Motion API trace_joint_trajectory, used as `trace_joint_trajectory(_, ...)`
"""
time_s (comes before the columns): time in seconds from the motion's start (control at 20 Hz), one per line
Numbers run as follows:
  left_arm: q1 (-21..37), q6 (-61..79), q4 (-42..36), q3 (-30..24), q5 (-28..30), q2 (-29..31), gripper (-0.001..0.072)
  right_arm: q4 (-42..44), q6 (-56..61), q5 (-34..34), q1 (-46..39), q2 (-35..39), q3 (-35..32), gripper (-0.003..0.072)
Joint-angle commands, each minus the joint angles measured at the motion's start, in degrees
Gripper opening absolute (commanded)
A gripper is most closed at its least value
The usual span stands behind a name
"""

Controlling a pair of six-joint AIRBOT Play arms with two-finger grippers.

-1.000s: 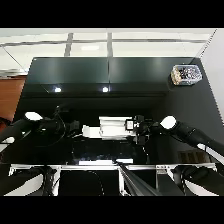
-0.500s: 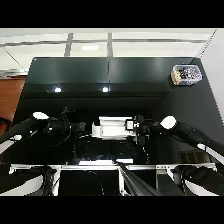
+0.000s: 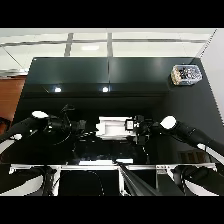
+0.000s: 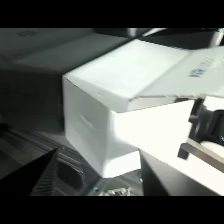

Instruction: Fold the box and place the chain.

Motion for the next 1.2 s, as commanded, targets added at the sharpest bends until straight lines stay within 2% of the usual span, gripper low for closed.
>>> trace_joint_trajectory(0.0, -0.11, 1.92, -0.39, 0.61, -1.40, 0.09, 0.0482, 0.00, 0.00, 0.02, 0.04, -0.02, -0.04, 0.0232)
trace_joint_trajectory(0.05, -0.09, 1.92, -0.37, 0.94, -1.31, 0.09, 0.0481, 0.00, 0.02, 0.02, 0.04, -0.02, -0.04, 0.0232)
trace_joint_trajectory(0.15, -0.09, 1.79, -0.17, 1.97, -1.40, 0.42, 0.0355, -0.02, 0.00, 0.02, 0.04, -0.02, -0.04, 0.0233)
trace_joint_trajectory(0.2, -0.09, 1.77, -0.17, 2.43, -1.40, 0.92, 0.0338, -0.02, 0.02, 0.02, 0.04, -0.02, -0.04, 0.0232)
trace_joint_trajectory(0.3, -0.09, 0.20, 0.42, 2.82, -1.33, 2.69, 0.0337, 0.00, 0.02, 0.02, 0.04, -0.02, -0.04, 0.0232)
trace_joint_trajectory(0.5, -0.11, -7.17, 6.97, 2.84, -1.31, 5.35, 0.0341, 0.00, 0.02, 0.02, 0.04, -0.02, -0.04, 0.0233)
trace_joint_trajectory(0.7, -1.60, -7.48, 6.95, 3.13, 1.14, 5.33, 0.0386, 0.00, 0.02, 0.02, 0.04, -0.02, -0.04, 0.0233)
trace_joint_trajectory(0.75, -3.04, -7.50, 6.91, 3.43, 2.51, 5.31, 0.0514, 0.00, 0.02, 0.02, 0.04, -0.02, -0.04, 0.0232)
trace_joint_trajectory(0.8, -4.59, -7.48, 6.93, 3.89, 3.80, 5.29, 0.0574, 0.00, 0.02, 0.02, 0.04, -0.02, -0.04, 0.0232)
trace_joint_trajectory(1.0, -9.99, -9.27, 6.95, 7.15, 7.54, 5.27, 0.0571, -0.02, 0.00, 0.02, 0.04, -0.02, -0.04, 0.0232)
trace_joint_trajectory(1.15, -11.85, -13.99, 11.96, 9.53, 7.52, 5.27, 0.0524, -0.02, 0.02, 0.02, 0.04, -0.02, -0.04, 0.0233)
